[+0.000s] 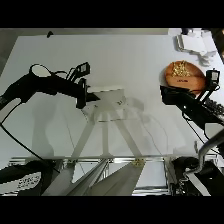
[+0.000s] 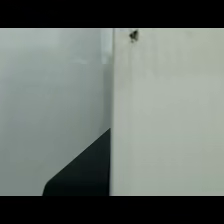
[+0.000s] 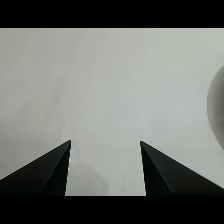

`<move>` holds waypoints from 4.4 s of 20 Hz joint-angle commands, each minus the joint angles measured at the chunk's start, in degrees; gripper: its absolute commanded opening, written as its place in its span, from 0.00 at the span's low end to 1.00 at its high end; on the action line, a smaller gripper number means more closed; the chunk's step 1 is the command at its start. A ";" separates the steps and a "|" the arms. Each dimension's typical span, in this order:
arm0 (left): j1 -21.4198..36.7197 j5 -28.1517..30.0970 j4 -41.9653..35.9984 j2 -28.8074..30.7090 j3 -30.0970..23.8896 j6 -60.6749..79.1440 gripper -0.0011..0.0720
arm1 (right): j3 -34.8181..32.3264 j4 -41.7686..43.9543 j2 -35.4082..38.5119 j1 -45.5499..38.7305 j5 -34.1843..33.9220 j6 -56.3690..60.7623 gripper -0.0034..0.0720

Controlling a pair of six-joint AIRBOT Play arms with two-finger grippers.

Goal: Fold the box and place the chain.

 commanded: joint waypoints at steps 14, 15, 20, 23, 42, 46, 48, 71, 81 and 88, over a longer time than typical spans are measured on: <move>-2.40 9.11 -5.68 -13.18 -0.57 24.65 0.02 | 0.02 -0.02 0.24 -1.38 1.11 -0.04 0.68; -2.40 9.75 -5.84 -13.18 -0.57 24.65 0.02 | 0.04 -0.02 0.24 -1.38 1.49 -0.04 0.68; -2.40 12.04 -6.10 -13.20 -0.57 24.61 0.02 | 0.02 -0.02 0.24 -1.38 2.45 -0.04 0.68; -2.40 11.82 -6.08 -13.22 -0.57 24.61 0.02 | 0.04 -0.02 0.24 -1.38 2.54 -0.02 0.68; -2.38 6.29 2.64 -13.20 -0.57 24.20 0.02 | 0.04 0.72 0.24 -1.38 22.51 -22.03 0.68; -2.40 6.23 2.49 -13.20 -0.57 24.20 0.02 | 0.04 2.21 0.24 -1.38 22.60 -26.23 0.68; -2.40 6.23 2.49 -13.20 -0.57 24.20 0.02 | 0.04 5.57 0.24 -1.38 23.30 -33.35 0.68; -2.40 6.23 2.49 -13.20 -0.57 24.20 0.02 | 0.04 11.63 -26.62 19.32 7.04 -72.57 0.92; -2.40 6.25 2.49 -13.20 -0.57 24.20 0.02 | 0.13 33.73 -32.68 27.63 -0.09 -72.52 0.92; -2.40 6.23 2.49 -13.20 -0.57 24.20 0.02 | 4.59 39.50 -32.68 24.81 -0.52 -71.89 0.92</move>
